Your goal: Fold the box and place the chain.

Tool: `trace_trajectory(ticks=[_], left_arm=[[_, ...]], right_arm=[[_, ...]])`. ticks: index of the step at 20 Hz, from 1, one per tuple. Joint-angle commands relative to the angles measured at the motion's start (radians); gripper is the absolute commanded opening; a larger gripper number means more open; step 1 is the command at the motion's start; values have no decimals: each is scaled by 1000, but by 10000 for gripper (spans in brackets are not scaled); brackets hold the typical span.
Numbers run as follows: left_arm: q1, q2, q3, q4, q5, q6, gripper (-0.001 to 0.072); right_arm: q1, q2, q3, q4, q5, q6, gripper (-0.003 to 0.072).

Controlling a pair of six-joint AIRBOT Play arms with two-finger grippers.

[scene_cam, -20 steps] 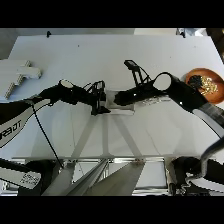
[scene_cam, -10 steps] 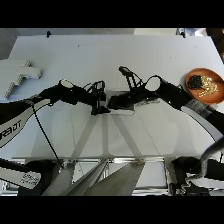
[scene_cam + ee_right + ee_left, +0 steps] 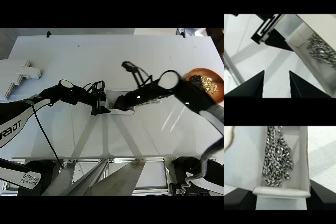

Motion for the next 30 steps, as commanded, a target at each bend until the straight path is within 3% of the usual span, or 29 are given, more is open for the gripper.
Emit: trace_trajectory(ticks=[1,3,4,8,14,28,30], left_arm=[[-1,1,0,0,0,0,456],[-1,1,0,0,0,0,456],[-1,1,0,0,0,0,456],[-1,1,0,0,0,0,456],[-1,0,0,0,0,0,456],[-1,1,0,0,0,0,456],[-1,1,0,0,0,0,456]], right_arm=[[-59,108,1,-333,57,-34,314],[-100,115,0,-558,103,-67,365],[-130,107,0,-588,113,-134,424],[-257,39,0,-480,69,-588,484],[-283,-107,0,-472,37,-925,484],[-280,-311,0,-473,-98,-1026,474],[-271,-317,0,-473,-96,-1025,362]])
